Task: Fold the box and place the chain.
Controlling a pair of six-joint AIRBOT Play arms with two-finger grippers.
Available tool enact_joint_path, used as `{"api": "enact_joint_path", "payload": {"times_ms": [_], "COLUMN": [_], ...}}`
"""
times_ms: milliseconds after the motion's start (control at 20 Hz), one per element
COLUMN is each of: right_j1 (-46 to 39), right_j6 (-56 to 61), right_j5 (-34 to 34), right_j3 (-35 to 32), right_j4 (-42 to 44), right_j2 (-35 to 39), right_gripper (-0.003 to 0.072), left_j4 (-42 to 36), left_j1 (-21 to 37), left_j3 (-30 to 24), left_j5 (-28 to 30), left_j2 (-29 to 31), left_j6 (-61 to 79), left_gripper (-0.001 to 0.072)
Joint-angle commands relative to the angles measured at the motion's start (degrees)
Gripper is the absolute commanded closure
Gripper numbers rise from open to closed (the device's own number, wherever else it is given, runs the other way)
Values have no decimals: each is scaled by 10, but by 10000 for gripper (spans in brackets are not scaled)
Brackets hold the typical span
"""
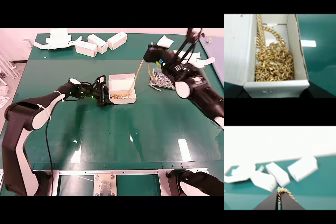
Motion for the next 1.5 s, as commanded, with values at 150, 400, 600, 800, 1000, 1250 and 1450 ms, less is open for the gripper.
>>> {"api": "enact_joint_path", "payload": {"times_ms": [150,400,600,800,1000,1250,1450], "right_j1": [96,110,117,118,118,117,116], "right_j6": [-102,-103,-101,-101,-96,-96,-100], "right_j5": [-8,-6,-22,-35,9,-14,-75], "right_j3": [59,63,67,77,76,77,104], "right_j4": [-5,-3,-3,-3,-3,-3,-4], "right_j2": [71,66,62,62,41,0,0], "right_gripper": [682,681,681,681,681,680,681], "left_j4": [0,0,0,0,0,0,0], "left_j1": [1,1,1,1,1,1,1], "left_j3": [0,0,0,0,0,0,0], "left_j5": [0,0,1,0,0,0,0], "left_j2": [0,0,0,0,0,0,0], "left_j6": [0,0,0,0,0,0,0], "left_gripper": [243,243,243,243,243,243,243]}}
